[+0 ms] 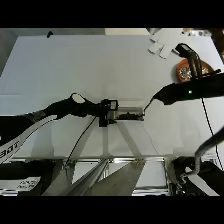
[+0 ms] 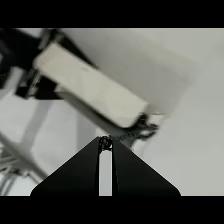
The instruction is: Fold the box and place the chain.
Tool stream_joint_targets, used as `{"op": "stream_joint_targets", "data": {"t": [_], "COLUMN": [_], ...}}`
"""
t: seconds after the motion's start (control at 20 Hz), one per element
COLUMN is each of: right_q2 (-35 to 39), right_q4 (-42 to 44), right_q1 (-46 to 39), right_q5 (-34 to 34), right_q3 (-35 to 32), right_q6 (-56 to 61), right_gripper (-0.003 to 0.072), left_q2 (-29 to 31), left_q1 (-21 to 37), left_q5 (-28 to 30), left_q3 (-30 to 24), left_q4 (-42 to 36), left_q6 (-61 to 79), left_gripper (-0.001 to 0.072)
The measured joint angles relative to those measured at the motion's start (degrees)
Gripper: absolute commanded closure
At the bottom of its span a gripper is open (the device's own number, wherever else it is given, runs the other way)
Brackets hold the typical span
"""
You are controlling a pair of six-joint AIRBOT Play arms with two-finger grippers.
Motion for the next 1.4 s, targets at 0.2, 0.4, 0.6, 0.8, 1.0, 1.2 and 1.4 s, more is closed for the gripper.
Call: {"op": "stream_joint_targets", "data": {"t": [0.2, 0.4, 0.6, 0.8, 1.0, 1.2, 1.4], "right_q2": [0.8, -1.2, -5.5, -9.8, -11.6, -12.0, -12.1], "right_q4": [3.4, 4.3, 2.4, 0.0, -3.1, -6.1, -7.3], "right_q1": [7.6, 13.1, 14.9, 15.4, 15.5, 15.5, 15.4], "right_q5": [-1.3, -5.0, -7.2, -7.2, -7.1, -6.8, -7.4], "right_q3": [0.0, 0.0, 0.0, 0.0, 0.0, 0.0, 0.3], "right_q6": [-1.6, -2.0, -2.1, -2.2, -1.8, -0.6, -1.2], "right_gripper": [0.0672, 0.0672, 0.0671, 0.0669, 0.0544, 0.0545, 0.0583], "left_q2": [0.0, 0.0, 0.0, 0.0, 0.0, 0.0, 0.0], "left_q1": [0.0, 0.0, 0.0, 0.0, 0.0, 0.0, 0.0], "left_q5": [0.0, 0.0, 0.0, 0.0, 0.0, 0.0, 0.0], "left_q3": [0.0, 0.0, 0.0, 0.0, 0.0, 0.0, 0.0], "left_q4": [0.0, 0.0, 0.0, 0.0, 0.0, 0.0, 0.0], "left_q6": [0.0, 0.0, 0.0, 0.0, 0.0, 0.0, 0.0], "left_gripper": [0.0436, 0.0436, 0.0436, 0.0436, 0.0436, 0.0436, 0.0436]}}
